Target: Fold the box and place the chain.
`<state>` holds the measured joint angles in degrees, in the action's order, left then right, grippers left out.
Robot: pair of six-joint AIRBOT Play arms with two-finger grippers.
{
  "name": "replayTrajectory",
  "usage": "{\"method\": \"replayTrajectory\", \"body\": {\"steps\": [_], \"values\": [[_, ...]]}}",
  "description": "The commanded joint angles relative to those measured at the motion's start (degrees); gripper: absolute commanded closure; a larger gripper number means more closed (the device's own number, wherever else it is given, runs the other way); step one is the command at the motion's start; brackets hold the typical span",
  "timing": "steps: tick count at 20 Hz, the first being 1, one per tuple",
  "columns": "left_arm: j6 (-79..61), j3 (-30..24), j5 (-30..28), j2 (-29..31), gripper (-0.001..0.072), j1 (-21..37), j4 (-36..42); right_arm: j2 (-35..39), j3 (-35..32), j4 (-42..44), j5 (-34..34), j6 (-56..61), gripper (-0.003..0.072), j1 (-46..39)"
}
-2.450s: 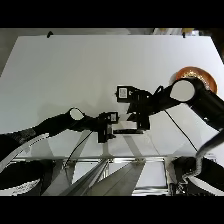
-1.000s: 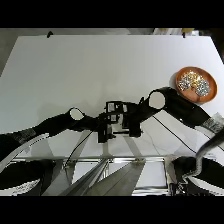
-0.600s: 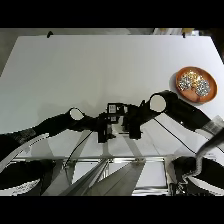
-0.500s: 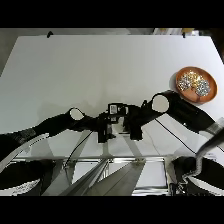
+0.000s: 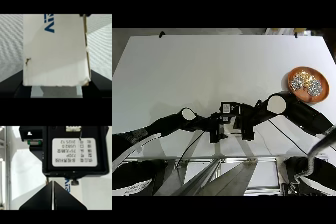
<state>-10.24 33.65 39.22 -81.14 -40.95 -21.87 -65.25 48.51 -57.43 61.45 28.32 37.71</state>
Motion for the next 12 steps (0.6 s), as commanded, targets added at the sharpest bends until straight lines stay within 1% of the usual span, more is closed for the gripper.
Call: {"method": "replayTrajectory", "body": {"steps": [1, 5, 8, 12], "values": [[0.00, 0.00, -0.02, 0.02, 0.0505, 0.02, 0.00, -1.14, -1.38, 0.09, -1.11, 0.48, 0.0674, 0.00], [-0.02, 0.00, 0.00, 0.02, 0.0505, 0.02, -0.02, -3.26, -2.21, -0.37, -1.16, 3.65, 0.0674, 0.02], [0.00, 0.00, 0.00, 0.02, 0.0505, 0.02, 0.00, -3.23, -2.36, -0.37, -0.42, 4.46, 0.0674, 0.02], [0.00, 0.00, 0.00, 0.02, 0.0505, 0.02, 0.00, -3.26, -5.27, -0.37, -2.01, 4.50, 0.0674, 0.00]]}}
